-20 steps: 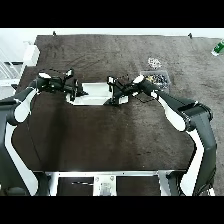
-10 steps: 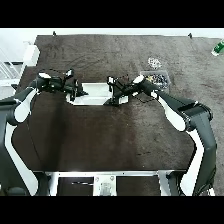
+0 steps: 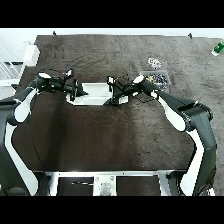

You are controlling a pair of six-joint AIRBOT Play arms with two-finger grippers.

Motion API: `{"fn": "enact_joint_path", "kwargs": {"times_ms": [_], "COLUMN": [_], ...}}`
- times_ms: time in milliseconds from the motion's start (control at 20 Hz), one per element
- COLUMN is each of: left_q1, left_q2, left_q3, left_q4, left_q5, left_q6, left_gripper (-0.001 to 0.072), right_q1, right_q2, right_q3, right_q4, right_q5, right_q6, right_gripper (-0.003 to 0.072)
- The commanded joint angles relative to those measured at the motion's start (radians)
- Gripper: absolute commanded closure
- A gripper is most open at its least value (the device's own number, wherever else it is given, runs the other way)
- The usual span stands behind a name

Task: Fold the box and place the chain.

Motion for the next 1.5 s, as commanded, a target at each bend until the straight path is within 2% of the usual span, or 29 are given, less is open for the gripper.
{"fn": "enact_joint_path", "kwargs": {"times_ms": [0, 300, 350, 400, 650, 1050, 1150, 1250, 1450], "left_q1": [0.0, 0.0, 0.0, 0.0, 0.014, 0.151, 0.172, 0.174, 0.171], "left_q2": [0.001, 0.001, 0.001, 0.001, 0.001, 0.001, 0.001, 0.001, 0.022], "left_q3": [0.0, 0.001, 0.001, 0.001, 0.049, 0.075, 0.099, 0.133, 0.171], "left_q4": [0.0, -0.008, -0.013, -0.018, -0.021, -0.024, -0.024, -0.026, -0.085], "left_q5": [-0.003, -0.004, -0.004, -0.005, -0.106, -0.259, -0.3, -0.343, -0.319], "left_q6": [0.001, 0.003, 0.003, 0.003, 0.001, -0.004, -0.037, -0.071, -0.154], "left_gripper": [0.0689, 0.0687, 0.0621, 0.0498, 0.049, 0.0491, 0.0493, 0.069, 0.0696], "right_q1": [0.001, 0.001, 0.001, 0.001, 0.001, 0.001, 0.001, 0.001, 0.001], "right_q2": [0.0, 0.0, 0.0, -0.001, 0.0, 0.0, 0.0, 0.0, 0.0], "right_q3": [0.0, 0.0, 0.0, 0.0, 0.0, 0.0, 0.0, 0.0, 0.0], "right_q4": [0.0, 0.0, 0.0, 0.0, 0.0, 0.0, 0.0, 0.0, 0.0], "right_q5": [0.0, 0.0, 0.0, 0.0, 0.0, 0.0, 0.0, 0.0, 0.0], "right_q6": [0.0, 0.001, 0.001, 0.0, 0.0, 0.001, 0.001, 0.001, 0.0], "right_gripper": [0.0141, 0.0142, 0.0141, 0.0142, 0.0141, 0.0141, 0.0142, 0.0142, 0.0141]}}
